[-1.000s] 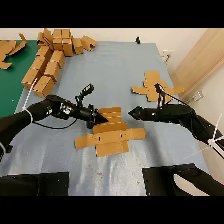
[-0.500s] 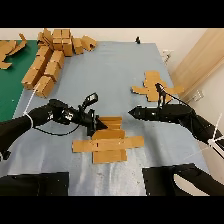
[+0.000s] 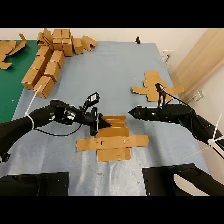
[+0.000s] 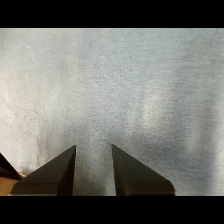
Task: Fold the box.
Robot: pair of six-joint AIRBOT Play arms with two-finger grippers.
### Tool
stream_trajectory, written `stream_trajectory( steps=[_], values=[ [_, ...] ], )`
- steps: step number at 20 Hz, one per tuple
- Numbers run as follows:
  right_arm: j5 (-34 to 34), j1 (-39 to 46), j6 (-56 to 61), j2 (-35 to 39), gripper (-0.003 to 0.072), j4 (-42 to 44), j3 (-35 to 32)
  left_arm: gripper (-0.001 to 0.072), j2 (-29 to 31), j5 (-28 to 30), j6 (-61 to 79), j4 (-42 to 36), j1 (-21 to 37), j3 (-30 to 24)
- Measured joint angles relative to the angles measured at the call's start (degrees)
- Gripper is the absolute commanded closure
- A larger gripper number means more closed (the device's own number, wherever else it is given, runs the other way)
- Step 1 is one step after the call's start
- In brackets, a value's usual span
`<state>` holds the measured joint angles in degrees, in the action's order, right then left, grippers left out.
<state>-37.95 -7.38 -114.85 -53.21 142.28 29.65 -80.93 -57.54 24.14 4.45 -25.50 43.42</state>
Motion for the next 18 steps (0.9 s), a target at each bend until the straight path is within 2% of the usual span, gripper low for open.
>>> stream_trajectory(
  steps=[8, 18],
  values=[
    [0.0, 0.0, 0.0, 0.0, 0.032, 0.0, 0.0, 0.0695, 0.0, 0.3, -4.5, 7.3, -0.2, 0.0],
    [0.0, 0.0, 0.0, 0.0, 0.032, 0.0, 0.0, 0.0693, 0.2, 2.1, -4.0, 4.8, -0.2, 0.0]
  ],
)
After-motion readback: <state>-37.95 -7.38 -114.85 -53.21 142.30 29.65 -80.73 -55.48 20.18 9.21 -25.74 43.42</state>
